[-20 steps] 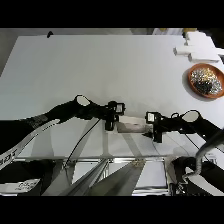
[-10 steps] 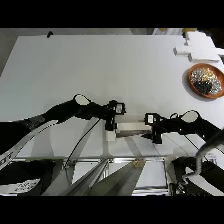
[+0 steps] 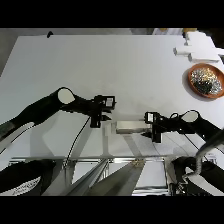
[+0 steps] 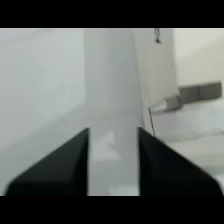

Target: Fold the box and place the chain.

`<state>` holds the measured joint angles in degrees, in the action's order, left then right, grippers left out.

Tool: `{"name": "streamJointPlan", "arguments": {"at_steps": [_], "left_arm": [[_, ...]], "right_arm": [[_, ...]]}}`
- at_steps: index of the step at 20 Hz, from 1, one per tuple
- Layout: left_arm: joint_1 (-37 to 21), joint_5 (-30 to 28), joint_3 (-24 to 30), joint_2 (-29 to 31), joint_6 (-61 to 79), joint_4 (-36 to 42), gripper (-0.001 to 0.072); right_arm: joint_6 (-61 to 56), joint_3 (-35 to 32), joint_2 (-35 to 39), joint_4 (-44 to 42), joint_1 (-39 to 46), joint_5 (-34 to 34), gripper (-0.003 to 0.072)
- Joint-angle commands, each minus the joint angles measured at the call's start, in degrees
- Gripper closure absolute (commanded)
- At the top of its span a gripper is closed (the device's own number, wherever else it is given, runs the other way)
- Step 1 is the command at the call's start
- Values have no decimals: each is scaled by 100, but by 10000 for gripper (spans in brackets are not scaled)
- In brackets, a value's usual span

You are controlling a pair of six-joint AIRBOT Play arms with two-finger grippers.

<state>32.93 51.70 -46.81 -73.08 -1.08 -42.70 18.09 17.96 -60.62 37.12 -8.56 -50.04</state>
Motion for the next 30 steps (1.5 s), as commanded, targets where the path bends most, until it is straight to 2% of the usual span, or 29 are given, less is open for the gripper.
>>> {"name": "streamJointPlan", "arguments": {"at_steps": [1, 2, 3, 6, 9, 12, 17, 20, 25, 27, 30], "left_arm": [[-66, 817, 2, 686, -826, -1014, 546], [-26, 1019, 2, 824, -890, -1021, 651], [44, 1158, 0, 922, -968, -1060, 704], [448, 1224, 2, 1078, -1746, -1110, 706], [1198, 970, 2, 1001, -2201, -988, 707], [1659, -76, 2, 715, -2240, -302, 707], [1709, -2535, 2, 144, -2986, 223, 707], [1637, -3202, 2, -278, -3399, 249, 706], [1602, -3244, 2, -1016, -3394, 457, 706], [1589, -3233, 0, -1021, -3394, 455, 704], [1438, -2889, 2, -616, -3397, 326, 699]], "right_arm": [[20, 2, 4, 15, 0, -28, 286], [20, 2, 4, 15, 0, -28, 286], [20, 2, 4, 15, 0, -28, 286], [20, 2, 4, 13, 0, -28, 286], [20, 2, 4, 15, 0, -28, 286], [20, 2, 4, 13, 0, -28, 286], [20, 2, 4, 15, 0, -28, 286], [20, 2, 4, 13, 0, -28, 286], [20, 2, 4, 15, 0, -28, 286], [20, 2, 4, 15, 0, -28, 286], [20, 2, 4, 15, 0, -26, 286]]}}
